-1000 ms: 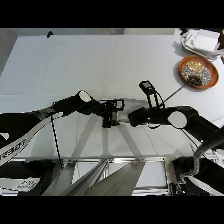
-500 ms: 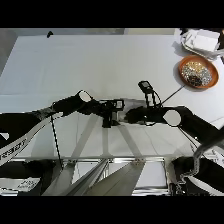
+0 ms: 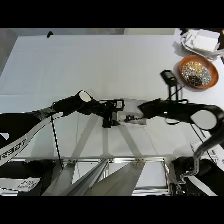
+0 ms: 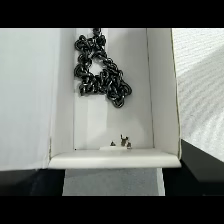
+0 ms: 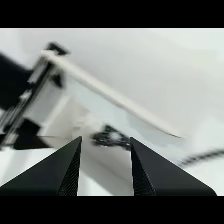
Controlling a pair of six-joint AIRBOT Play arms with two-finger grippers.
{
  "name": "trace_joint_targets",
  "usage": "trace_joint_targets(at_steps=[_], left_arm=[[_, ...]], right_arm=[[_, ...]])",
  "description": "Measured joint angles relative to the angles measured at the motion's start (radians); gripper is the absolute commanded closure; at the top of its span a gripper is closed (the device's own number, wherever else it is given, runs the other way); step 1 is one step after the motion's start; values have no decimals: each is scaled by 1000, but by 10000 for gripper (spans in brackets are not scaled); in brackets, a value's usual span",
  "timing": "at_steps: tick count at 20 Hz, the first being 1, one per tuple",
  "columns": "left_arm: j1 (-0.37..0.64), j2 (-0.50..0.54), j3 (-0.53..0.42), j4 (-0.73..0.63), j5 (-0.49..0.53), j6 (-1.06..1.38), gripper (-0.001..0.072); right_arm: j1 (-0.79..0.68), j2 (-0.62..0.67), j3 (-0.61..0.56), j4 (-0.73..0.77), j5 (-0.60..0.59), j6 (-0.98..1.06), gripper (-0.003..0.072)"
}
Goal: Fold the box and place the chain.
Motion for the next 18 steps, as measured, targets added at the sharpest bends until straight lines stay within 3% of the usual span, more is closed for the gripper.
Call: trace_joint_targets(at_steps=[4,8,13,18], left_arm=[[0,0,0,0,0,0,438],[0,0,0,0,0,0,438],[0,0,0,0,0,0,438],[0,0,0,0,0,0,438]], right_arm=[[-287,42,0,-154,86,40,343],[-489,-24,-32,-204,-7,80,344],[-568,-226,-27,-224,-228,119,350],[-583,-445,61,-235,-352,143,359]])
